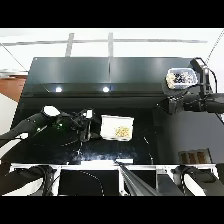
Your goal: Fold the box and place the chain.
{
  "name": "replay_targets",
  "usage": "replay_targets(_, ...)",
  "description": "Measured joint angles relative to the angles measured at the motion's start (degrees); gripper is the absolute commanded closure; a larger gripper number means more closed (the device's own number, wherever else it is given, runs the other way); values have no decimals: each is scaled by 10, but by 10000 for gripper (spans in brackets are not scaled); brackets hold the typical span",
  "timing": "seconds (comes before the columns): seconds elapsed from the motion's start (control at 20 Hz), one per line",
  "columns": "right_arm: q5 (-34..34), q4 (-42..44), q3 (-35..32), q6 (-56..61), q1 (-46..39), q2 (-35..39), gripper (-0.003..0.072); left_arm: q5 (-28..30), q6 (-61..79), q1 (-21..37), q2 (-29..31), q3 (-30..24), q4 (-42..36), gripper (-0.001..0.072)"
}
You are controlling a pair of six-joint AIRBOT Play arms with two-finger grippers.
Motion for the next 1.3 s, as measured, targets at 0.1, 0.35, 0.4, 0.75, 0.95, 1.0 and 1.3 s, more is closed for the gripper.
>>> replay_targets(0.1, 0, 0, 0, 0, 0, 0, -25, -1, 0, 0, -1, 1, -1, 18)
replay_targets(0.35, 0, 0, 0, 0, 0, 0, -25, -4, 0, -17, -2, 2, 13, 18)
replay_targets(0.4, 0, 0, 0, 0, 0, 0, -25, 1, -4, -20, -2, 2, 16, 18)
replay_targets(0.75, 0, 0, -4, 0, 4, 0, -26, 19, -20, -29, -2, 3, 24, 304)
replay_targets(0.95, -4, 8, -19, 20, 39, -14, -27, 20, -23, -29, -2, 3, 25, 303)
replay_targets(1.0, -11, 13, -21, 26, 56, -23, -27, 21, -24, -29, -2, 3, 25, 303)
replay_targets(1.3, -108, 84, -24, -9, 161, -123, -18, 23, -24, -29, -2, 3, 25, 303)
